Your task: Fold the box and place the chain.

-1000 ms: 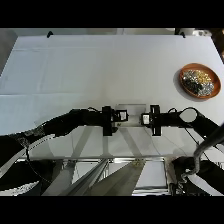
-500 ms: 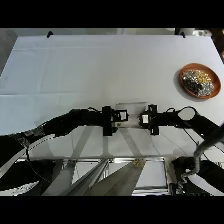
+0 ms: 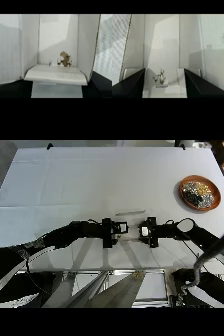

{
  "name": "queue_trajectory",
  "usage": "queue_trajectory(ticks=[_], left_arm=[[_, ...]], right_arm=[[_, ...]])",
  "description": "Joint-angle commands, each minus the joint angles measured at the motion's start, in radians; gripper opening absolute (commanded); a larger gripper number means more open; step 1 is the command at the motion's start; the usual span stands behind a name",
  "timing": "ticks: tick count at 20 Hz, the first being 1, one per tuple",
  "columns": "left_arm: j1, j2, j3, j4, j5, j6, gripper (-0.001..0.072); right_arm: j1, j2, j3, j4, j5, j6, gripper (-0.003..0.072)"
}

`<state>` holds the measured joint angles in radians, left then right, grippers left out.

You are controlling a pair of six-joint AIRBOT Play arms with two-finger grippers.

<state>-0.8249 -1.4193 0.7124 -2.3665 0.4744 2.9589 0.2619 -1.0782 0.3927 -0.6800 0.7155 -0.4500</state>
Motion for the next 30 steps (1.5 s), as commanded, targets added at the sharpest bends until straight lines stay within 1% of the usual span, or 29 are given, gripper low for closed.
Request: queue_trajectory(ticks=[1,2,4,6,8,10,12,13,14,16,18,19,21,22,25,27,30], left_arm=[[0.001,0.000,0.000,0.000,0.000,0.000,0.0196],[0.001,0.000,0.000,0.000,0.000,0.000,0.0196],[0.001,0.000,0.000,0.000,0.000,0.000,0.0196],[0.001,0.000,0.000,0.000,0.000,0.000,0.0196],[0.001,0.000,0.000,0.000,0.000,0.000,0.0196],[0.001,0.000,0.000,0.000,0.000,0.000,0.0196],[0.001,0.000,0.000,0.000,0.000,0.000,0.0196],[0.001,0.000,0.000,0.000,0.000,0.000,0.0196],[0.001,0.000,0.000,0.000,0.000,0.000,0.0196],[0.001,0.000,0.000,0.000,0.000,0.000,0.0196],[0.001,0.000,0.000,0.000,0.000,0.000,0.0196],[0.001,0.000,0.000,0.000,0.000,0.000,0.0196],[0.001,0.000,0.000,0.000,0.000,0.000,0.0196],[0.001,0.000,0.000,0.000,0.000,0.000,0.0196],[0.001,0.000,0.000,0.000,0.000,0.000,0.0196],[0.001,0.000,0.000,0.000,0.000,0.000,0.0196],[0.001,0.000,0.000,0.000,0.000,0.000,0.0196]], right_arm=[[0.001,0.005,0.000,0.003,0.006,0.000,0.0188],[0.001,0.012,0.000,0.002,0.010,0.009,0.0013],[0.001,0.040,0.000,-0.017,0.013,0.090,0.0012],[0.001,0.099,0.000,-0.084,0.013,0.224,0.0012],[0.000,0.190,0.000,-0.154,0.013,0.402,0.0012],[0.000,0.289,0.000,-0.192,0.027,0.619,0.0012],[0.000,0.384,0.000,-0.221,0.069,0.929,0.0012],[0.000,0.426,0.000,-0.261,0.081,1.130,0.0012],[0.000,0.460,0.000,-0.331,0.080,1.318,0.0012],[-0.003,0.521,0.000,-0.554,0.079,1.656,0.0012],[-0.049,0.560,0.000,-0.716,0.126,1.908,0.0012],[-0.092,0.570,0.000,-0.756,0.173,1.978,0.0012],[-0.203,0.563,0.000,-0.763,0.275,1.994,0.0012],[-0.259,0.555,0.000,-0.756,0.303,1.994,0.0012],[-0.363,0.492,0.000,-0.673,0.315,1.954,0.0012],[-0.381,0.394,0.000,-0.596,0.314,1.902,0.0012],[-0.381,0.200,0.000,-0.428,0.286,1.769,0.0012]])
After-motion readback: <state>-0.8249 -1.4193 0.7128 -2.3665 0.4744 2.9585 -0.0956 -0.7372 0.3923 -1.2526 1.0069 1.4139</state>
